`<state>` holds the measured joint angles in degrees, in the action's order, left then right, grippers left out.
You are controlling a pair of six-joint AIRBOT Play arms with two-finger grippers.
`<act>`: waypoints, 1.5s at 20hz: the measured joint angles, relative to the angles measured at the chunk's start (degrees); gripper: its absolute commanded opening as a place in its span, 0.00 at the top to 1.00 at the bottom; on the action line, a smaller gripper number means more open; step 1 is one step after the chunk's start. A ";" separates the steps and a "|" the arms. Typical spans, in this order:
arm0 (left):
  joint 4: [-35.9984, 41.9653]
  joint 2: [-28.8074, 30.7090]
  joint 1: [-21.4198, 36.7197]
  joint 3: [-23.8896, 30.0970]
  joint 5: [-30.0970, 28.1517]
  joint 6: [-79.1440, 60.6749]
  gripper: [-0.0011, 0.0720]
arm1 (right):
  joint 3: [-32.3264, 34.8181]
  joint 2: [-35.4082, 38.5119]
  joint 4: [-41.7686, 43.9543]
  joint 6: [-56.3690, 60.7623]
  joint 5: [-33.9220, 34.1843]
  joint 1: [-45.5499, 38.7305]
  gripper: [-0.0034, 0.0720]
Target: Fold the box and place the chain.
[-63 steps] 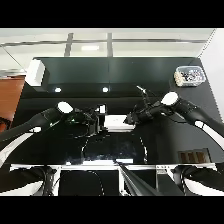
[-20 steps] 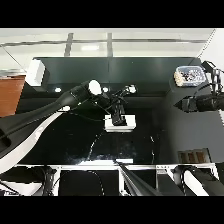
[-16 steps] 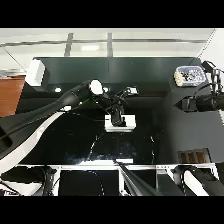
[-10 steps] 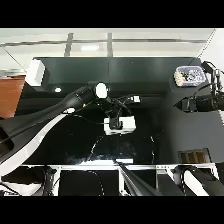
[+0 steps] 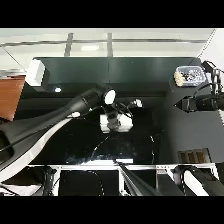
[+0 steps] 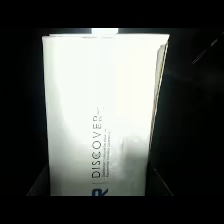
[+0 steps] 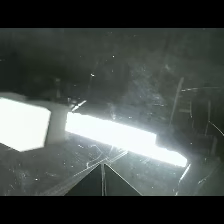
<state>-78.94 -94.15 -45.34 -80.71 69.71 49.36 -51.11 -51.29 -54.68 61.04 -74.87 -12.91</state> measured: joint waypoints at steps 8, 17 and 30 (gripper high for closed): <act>-9.86 12.13 23.98 -5.55 18.18 20.00 0.61 | 0.00 0.00 0.11 0.02 0.39 0.00 0.94; -13.73 9.99 62.12 -2.89 16.74 28.00 0.55 | 0.00 0.00 0.24 0.11 2.73 0.00 0.94; -3.63 -3.37 70.14 -3.06 -4.59 14.58 0.15 | 0.00 0.00 3.45 0.48 6.71 0.00 0.94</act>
<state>-82.56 -97.51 24.80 -83.77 65.12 63.94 -51.11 -51.29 -51.22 61.52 -68.16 -12.91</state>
